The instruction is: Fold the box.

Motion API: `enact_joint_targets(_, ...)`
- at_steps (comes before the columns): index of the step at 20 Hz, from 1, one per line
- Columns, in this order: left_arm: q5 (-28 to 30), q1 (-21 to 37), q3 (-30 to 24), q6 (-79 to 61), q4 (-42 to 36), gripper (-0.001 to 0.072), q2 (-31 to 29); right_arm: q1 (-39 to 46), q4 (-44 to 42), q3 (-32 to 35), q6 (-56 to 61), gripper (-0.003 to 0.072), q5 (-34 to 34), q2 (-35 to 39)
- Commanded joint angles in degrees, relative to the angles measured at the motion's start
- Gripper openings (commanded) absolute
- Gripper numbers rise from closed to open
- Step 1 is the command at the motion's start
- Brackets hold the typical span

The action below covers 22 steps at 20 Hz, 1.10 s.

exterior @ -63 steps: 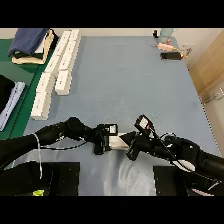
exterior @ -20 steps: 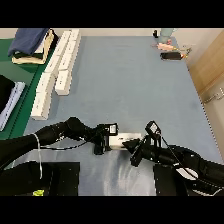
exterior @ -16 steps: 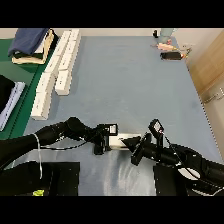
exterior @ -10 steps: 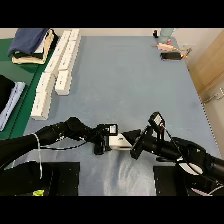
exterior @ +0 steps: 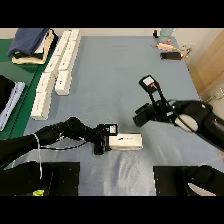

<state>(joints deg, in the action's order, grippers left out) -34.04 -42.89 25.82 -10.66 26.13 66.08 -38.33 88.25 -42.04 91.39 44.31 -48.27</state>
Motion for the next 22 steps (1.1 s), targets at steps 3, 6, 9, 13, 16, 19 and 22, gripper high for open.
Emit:
enact_joint_targets(3,0.00,0.04,0.00,0.02,0.00,0.0518,0.00,9.86,1.79,-12.17,7.93,0.0003,15.91,-14.29)
enact_joint_targets(6,0.02,0.04,0.00,0.02,0.00,0.0518,0.00,11.23,1.77,-13.42,12.33,0.0003,18.86,-18.86)
enact_joint_targets(9,-0.13,0.02,0.02,0.02,-0.44,0.0519,0.00,11.23,1.66,-13.42,18.43,0.0003,20.15,-20.02)
enact_joint_targets(13,0.63,0.09,0.09,0.09,-0.44,0.0518,-0.02,11.23,2.05,-13.44,23.41,0.0003,20.13,-19.93)
enact_joint_targets(16,1.88,0.13,0.24,6.88,0.39,0.0518,-1.05,11.23,3.37,-13.44,25.18,0.0003,20.13,-19.93)
enact_joint_targets(19,4.46,1.27,0.24,18.27,8.15,0.0518,-4.90,11.23,4.44,-13.42,25.18,0.0003,20.11,-19.93)
enact_joint_targets(22,5.14,7.61,0.24,34.97,17.46,0.0518,-10.36,11.23,6.03,-13.42,25.18,0.0003,20.11,-19.93)
